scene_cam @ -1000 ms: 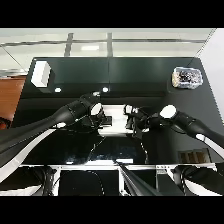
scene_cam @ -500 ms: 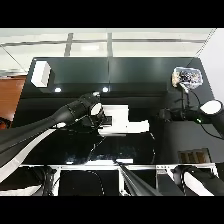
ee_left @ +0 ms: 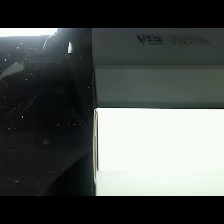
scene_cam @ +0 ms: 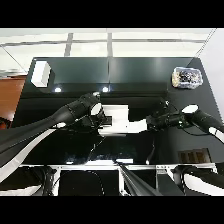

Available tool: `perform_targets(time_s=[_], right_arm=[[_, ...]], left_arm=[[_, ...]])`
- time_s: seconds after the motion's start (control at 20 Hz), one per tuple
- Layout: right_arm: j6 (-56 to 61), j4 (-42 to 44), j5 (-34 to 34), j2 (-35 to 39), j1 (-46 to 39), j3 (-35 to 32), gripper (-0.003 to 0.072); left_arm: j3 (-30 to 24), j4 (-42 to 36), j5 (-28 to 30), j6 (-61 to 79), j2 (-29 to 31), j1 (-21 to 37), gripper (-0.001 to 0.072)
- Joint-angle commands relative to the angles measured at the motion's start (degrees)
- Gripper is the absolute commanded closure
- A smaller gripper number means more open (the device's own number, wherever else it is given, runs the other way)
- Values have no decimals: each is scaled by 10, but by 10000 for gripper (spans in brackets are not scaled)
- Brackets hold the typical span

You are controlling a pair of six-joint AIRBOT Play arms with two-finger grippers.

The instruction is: Fold the box and place the chain.

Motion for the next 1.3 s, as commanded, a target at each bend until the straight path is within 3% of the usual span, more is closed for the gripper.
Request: perform_targets(time_s=[0.0, 0.05, 0.1, 0.2, 0.25, 0.5, 0.6, 0.9, 0.95, 1.1, 1.25], right_arm=[[-37, 22, 38, -22, 30, 45, 668], [-16, 1, 54, -22, 30, 64, 666], [0, -12, 67, -22, 30, 78, 608], [2, -11, 99, -21, 30, 99, 152], [2, -12, 111, -21, 31, 109, 49], [32, 1, 94, -22, 70, 125, 53], [55, -13, 73, -22, 113, 137, 149], [252, -202, -2, -22, 217, 197, 153], [286, -233, -12, -22, 233, 202, 219], [392, -338, -30, -27, 285, 221, 218], [452, -378, -31, -41, 326, 243, 218]], left_arm=[[0, 0, -1, 0, 0, 0, 681], [0, 0, -1, 0, 0, 0, 681], [0, 0, -1, 0, 0, 0, 681], [0, 0, -1, 0, 0, 0, 681], [0, 0, -1, 0, 0, 0, 681], [0, 0, 1, 0, 0, 0, 681], [0, 0, 1, 0, 0, 0, 681], [0, 0, 1, 0, 0, 0, 681], [0, 0, 1, 0, 0, 0, 681], [0, 0, 1, 0, 0, 0, 681], [0, 0, 1, 0, 0, 0, 681]])
